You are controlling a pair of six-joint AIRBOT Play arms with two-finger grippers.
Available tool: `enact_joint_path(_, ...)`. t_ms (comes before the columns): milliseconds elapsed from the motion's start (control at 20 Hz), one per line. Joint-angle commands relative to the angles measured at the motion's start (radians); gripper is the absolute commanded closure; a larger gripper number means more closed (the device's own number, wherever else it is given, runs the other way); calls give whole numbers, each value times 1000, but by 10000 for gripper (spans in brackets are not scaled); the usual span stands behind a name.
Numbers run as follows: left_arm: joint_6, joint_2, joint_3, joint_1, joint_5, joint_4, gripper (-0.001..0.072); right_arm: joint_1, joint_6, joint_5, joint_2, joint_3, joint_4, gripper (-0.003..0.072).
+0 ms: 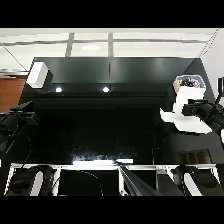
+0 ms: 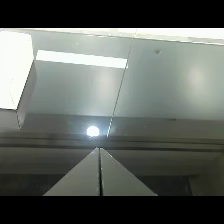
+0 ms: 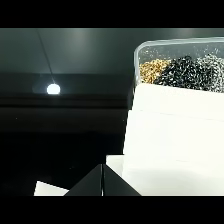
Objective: Fold the box and place the chain.
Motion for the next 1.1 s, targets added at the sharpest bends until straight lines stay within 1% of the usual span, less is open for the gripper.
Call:
enact_joint_path(0, 0, 1, 0, 0, 0, 0, 680, 0, 0, 0, 0, 0, 0, 672)
enact_joint_path(700, 0, 1, 0, 0, 8, -11, 680, 0, 0, 0, 0, 0, 0, 672)
enact_joint_path(750, 0, -5, -3, 0, 63, -20, 680, 0, 0, 0, 0, 0, 0, 672)
enact_joint_path(800, 0, -13, -8, 0, 142, -53, 680, 0, 0, 0, 0, 0, 0, 672)
enact_joint_path(850, 0, -19, -8, 0, 198, -105, 680, 0, 0, -2, 0, 0, 5, 673)
enact_joint_path(900, 1, -19, -8, 0, 250, -137, 680, 0, 0, -24, 0, 0, 24, 672)
enact_joint_path(950, 0, -17, -8, 0, 310, -135, 680, 0, 0, -79, 0, 0, 36, 672)
enact_joint_path(1050, 0, -18, -8, 0, 381, -135, 680, 0, 1, -144, 0, 0, 52, 672)
